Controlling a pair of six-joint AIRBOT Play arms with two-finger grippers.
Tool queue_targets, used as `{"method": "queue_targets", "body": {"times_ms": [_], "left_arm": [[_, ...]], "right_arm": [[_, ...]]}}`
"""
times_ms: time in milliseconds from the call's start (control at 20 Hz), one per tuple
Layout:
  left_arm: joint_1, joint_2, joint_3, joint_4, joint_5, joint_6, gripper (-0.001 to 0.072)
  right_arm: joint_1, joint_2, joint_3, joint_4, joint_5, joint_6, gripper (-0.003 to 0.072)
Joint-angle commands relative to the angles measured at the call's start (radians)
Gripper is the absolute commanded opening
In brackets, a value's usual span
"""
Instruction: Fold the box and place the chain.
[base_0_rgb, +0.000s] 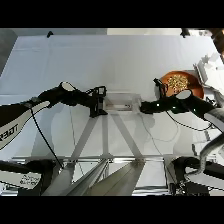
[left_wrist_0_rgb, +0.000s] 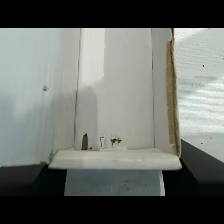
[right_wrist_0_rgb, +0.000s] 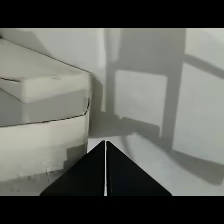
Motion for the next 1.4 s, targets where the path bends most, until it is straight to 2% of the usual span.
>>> {"method": "queue_targets", "body": {"times_ms": [0, 150, 250, 400, 500, 550, 700, 750, 850, 900, 950, 1100, 1200, 1350], "left_arm": [[0.001, 0.001, 0.000, 0.000, 0.000, 0.000, 0.0257], [0.001, 0.001, 0.000, 0.000, 0.000, 0.000, 0.0257], [0.001, 0.001, 0.000, 0.000, 0.000, 0.000, 0.0257], [0.001, 0.001, 0.000, 0.000, 0.000, 0.000, 0.0257], [0.001, 0.001, 0.000, 0.000, 0.000, 0.000, 0.0257], [0.001, 0.001, 0.000, 0.000, 0.000, 0.000, 0.0257], [0.001, 0.001, 0.000, 0.000, 0.000, 0.000, 0.0257], [0.001, 0.001, 0.000, 0.000, 0.000, 0.000, 0.0257], [0.001, 0.001, 0.000, 0.000, 0.000, 0.000, 0.0257], [0.001, 0.001, 0.000, 0.000, 0.000, 0.000, 0.0257], [0.001, 0.001, 0.000, 0.000, 0.000, 0.000, 0.0257], [0.001, 0.001, 0.000, 0.000, 0.000, 0.000, 0.0257], [0.001, 0.001, 0.000, 0.000, 0.000, 0.000, 0.0257], [0.001, 0.001, 0.000, 0.000, 0.000, 0.000, 0.0257]], "right_arm": [[0.012, 0.028, 0.002, 0.060, 0.013, -0.003, 0.0007], [0.013, 0.050, 0.002, 0.093, 0.027, 0.002, 0.0013], [0.017, 0.054, 0.002, 0.122, 0.027, 0.002, 0.0111], [0.056, 0.057, 0.002, 0.139, 0.018, 0.001, 0.0141], [0.081, 0.058, 0.002, 0.137, -0.005, 0.002, 0.0404], [0.089, 0.060, 0.002, 0.135, -0.016, 0.002, 0.0441], [0.093, 0.068, 0.002, 0.135, -0.032, 0.002, 0.0434], [0.093, 0.079, 0.002, 0.129, -0.034, 0.002, 0.0403], [0.093, 0.101, 0.002, 0.077, -0.037, 0.010, 0.0388], [0.093, 0.109, 0.002, 0.033, -0.035, 0.029, 0.0359], [0.093, 0.115, 0.002, -0.015, -0.036, 0.065, 0.0295], [0.093, 0.118, 0.002, -0.098, -0.036, 0.118, 0.0274], [0.093, 0.118, 0.002, -0.099, -0.040, 0.118, 0.0215], [0.093, 0.125, 0.002, -0.099, -0.060, 0.117, 0.0223]]}}
